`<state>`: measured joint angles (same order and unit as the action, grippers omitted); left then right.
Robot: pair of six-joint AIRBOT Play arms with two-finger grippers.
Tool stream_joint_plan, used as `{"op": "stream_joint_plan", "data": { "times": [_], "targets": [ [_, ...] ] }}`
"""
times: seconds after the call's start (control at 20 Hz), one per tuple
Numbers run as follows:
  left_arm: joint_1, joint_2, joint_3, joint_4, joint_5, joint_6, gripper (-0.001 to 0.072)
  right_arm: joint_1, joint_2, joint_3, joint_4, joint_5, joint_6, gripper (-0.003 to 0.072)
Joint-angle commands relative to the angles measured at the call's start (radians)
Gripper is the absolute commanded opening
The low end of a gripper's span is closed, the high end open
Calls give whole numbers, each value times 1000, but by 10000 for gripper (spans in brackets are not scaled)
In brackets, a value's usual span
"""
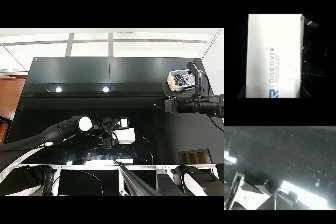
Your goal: Fold the box and place the chain.
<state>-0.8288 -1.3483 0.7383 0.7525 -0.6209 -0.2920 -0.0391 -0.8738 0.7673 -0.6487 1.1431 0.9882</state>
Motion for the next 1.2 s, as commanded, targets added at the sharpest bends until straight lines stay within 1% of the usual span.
{"op": "stream_joint_plan", "data": {
  "times": [0.0,0.1,0.2,0.3,0.35,0.5,0.55,0.65,0.75,0.85,0.9,0.95,1.05,1.15],
  "targets": [
    [14,20,0,53,-28,-35,238,0,0,1,1,0,0,31],
    [72,76,0,99,-37,-91,238,0,0,1,1,-1,0,31],
    [174,141,0,137,-42,-98,237,0,0,1,5,-1,9,32],
    [318,188,11,151,-41,-110,237,0,0,1,21,3,15,31],
    [410,194,27,154,-41,-138,238,0,0,1,25,5,15,31],
    [705,163,101,155,-11,-302,238,0,0,1,28,14,15,32],
    [807,126,145,157,-18,-351,240,0,0,1,31,16,15,31],
    [969,18,272,200,-90,-438,242,0,0,1,40,17,27,32],
    [1063,-112,428,289,-139,-567,243,8,0,1,63,27,30,32],
    [1097,-241,578,387,-144,-627,251,24,0,1,72,21,30,32],
    [1099,-304,650,435,-144,-658,300,31,0,1,75,19,30,32],
    [1099,-371,727,470,-141,-705,314,38,0,1,76,18,39,32],
    [1099,-489,862,475,-143,-756,313,41,0,1,76,-2,73,32],
    [1099,-584,976,493,-146,-756,313,41,0,1,76,-21,78,32]
  ]
}}
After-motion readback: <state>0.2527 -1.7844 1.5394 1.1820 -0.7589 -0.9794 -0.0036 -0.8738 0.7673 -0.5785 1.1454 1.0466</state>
